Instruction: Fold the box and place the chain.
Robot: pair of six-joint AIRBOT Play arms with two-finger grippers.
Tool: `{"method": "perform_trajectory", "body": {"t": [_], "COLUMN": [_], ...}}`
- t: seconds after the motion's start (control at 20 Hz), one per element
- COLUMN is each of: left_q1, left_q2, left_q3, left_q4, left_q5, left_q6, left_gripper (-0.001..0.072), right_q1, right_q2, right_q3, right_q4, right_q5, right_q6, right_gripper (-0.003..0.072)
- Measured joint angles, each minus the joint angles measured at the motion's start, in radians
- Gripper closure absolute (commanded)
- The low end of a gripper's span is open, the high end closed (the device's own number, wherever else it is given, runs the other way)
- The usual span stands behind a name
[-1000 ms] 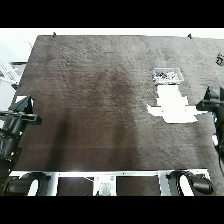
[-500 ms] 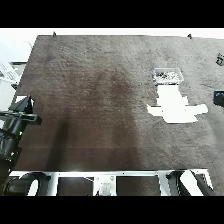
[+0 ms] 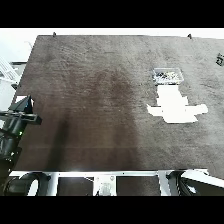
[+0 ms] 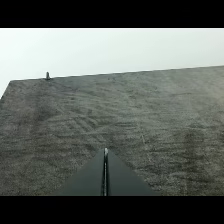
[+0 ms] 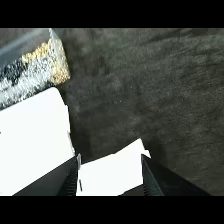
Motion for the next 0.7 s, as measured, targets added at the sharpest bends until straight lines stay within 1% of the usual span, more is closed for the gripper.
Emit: {"method": "perform_trajectory", "body": {"t": [0.05, 0.2, 0.45, 0.6, 0.7], "left_q1": [0.000, 0.000, 0.000, 0.000, 0.000], "left_q2": [0.000, 0.000, 0.000, 0.000, 0.000], "left_q3": [0.000, 0.000, 0.000, 0.000, 0.000], "left_q4": [0.000, 0.000, 0.000, 0.000, 0.000], "left_q5": [0.000, 0.000, 0.000, 0.000, 0.000], "left_q6": [0.000, 0.000, 0.000, 0.000, 0.000], "left_gripper": [0.0686, 0.0687, 0.0687, 0.0686, 0.0687], "right_q1": [0.008, 0.040, 0.112, 0.157, 0.180], "right_q2": [-0.060, -0.219, -0.453, -0.583, -0.650], "right_q3": [0.068, 0.257, 0.543, 0.687, 0.747], "right_q4": [-0.041, -0.136, -0.269, -0.316, -0.329], "right_q5": [0.033, 0.122, 0.222, 0.293, 0.334], "right_q6": [0.006, 0.021, 0.037, 0.049, 0.056], "right_gripper": [0.0184, 0.0184, 0.0185, 0.0185, 0.0185]}}
